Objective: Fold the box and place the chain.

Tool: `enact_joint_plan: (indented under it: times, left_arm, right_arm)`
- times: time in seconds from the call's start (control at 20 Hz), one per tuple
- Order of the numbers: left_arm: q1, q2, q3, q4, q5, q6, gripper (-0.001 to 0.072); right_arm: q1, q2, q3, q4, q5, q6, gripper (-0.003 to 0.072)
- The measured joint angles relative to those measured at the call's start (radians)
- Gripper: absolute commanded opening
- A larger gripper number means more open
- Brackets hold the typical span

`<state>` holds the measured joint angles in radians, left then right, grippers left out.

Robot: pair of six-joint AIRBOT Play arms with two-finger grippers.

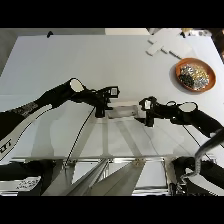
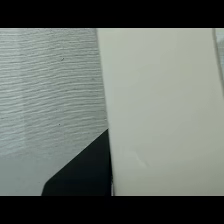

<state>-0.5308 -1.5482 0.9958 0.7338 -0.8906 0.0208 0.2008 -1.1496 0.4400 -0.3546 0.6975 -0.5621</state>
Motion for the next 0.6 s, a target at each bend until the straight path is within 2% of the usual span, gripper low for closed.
enact_joint_plan:
  times: [0.35,0.6]
  left_arm:
    - [0.0,0.0,0.0,0.0,-0.004,0.002,0.001]
    - [0.0,0.0,0.0,0.0,-0.004,0.002,0.001]
  right_arm:
    - [-0.014,-0.115,0.0,0.077,0.098,-0.098,0.0668]
    - [-0.015,-0.15,0.009,0.101,0.133,-0.143,0.0667]
